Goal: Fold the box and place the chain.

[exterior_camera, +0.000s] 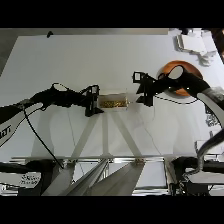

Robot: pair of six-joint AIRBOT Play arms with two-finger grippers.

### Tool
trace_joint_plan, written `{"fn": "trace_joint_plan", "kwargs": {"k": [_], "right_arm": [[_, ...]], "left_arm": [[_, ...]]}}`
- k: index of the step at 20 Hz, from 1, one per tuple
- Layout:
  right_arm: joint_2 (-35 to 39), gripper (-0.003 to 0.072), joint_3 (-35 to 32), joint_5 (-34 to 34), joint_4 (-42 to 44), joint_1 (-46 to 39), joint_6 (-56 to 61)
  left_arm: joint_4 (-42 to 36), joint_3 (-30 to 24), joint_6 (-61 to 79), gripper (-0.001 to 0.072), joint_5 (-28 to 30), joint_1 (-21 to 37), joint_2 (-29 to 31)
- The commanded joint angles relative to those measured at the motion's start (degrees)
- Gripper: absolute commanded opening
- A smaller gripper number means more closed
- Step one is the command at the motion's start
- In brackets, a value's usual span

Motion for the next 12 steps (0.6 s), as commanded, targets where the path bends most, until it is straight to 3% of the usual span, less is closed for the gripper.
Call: {"fn": "trace_joint_plan", "kwargs": {"k": [1,5,8,9,12], "right_arm": [[-4.9,0.0452,-0.3,-0.2,11.0,0.9,-16.1],[-6.9,0.0336,-0.3,0.2,14.7,2.4,-19.9],[-7.0,0.0054,-0.3,1.2,14.7,2.4,-19.8],[-7.0,0.0009,-0.3,1.3,14.5,2.4,-19.7],[-6.5,0.0008,-0.3,1.3,10.5,2.4,-15.3]], "left_arm": [[0.0,0.0,0.0,0.0159,0.0,0.0,0.0],[0.0,0.0,0.0,0.0159,0.0,0.0,0.0],[0.0,0.0,0.0,0.0159,0.0,0.0,0.0],[0.0,0.0,0.0,0.0159,0.0,0.0,0.0],[0.0,0.0,0.0,0.0159,0.0,0.0,0.0]]}}
